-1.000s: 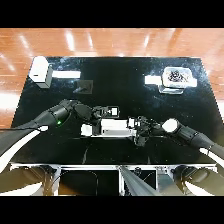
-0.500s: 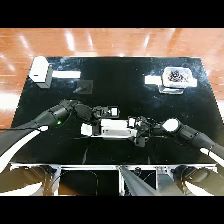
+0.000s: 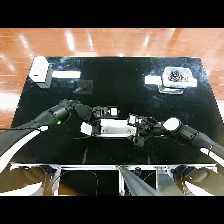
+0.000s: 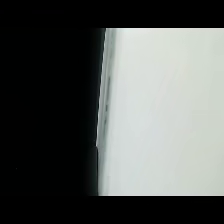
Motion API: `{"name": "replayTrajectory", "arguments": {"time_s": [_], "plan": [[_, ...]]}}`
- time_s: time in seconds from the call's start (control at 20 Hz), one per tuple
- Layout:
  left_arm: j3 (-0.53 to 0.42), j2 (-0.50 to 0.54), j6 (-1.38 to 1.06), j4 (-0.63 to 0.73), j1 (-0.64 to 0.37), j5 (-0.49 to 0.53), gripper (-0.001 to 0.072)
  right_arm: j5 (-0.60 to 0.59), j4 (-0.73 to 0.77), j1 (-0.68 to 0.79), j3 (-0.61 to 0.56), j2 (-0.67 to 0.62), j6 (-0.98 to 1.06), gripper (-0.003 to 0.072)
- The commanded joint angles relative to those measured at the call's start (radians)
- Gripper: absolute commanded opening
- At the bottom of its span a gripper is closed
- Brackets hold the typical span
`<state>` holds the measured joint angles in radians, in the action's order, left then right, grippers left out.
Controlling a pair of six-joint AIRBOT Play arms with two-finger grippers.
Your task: Fold the box and place the chain.
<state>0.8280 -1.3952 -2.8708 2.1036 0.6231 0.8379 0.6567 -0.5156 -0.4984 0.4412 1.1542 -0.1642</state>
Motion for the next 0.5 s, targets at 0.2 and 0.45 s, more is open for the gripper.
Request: {"name": "replayTrajectory", "arguments": {"time_s": [0.2,0.45], "plan": [[0.000,0.000,0.000,0.002,0.001,0.000,0.0023,0.019,-0.045,0.000,0.001,-0.007,0.048,0.0720],[0.000,0.000,0.000,0.002,0.001,0.000,0.0023,0.029,-0.112,0.000,0.001,-0.036,0.150,0.0720]]}}
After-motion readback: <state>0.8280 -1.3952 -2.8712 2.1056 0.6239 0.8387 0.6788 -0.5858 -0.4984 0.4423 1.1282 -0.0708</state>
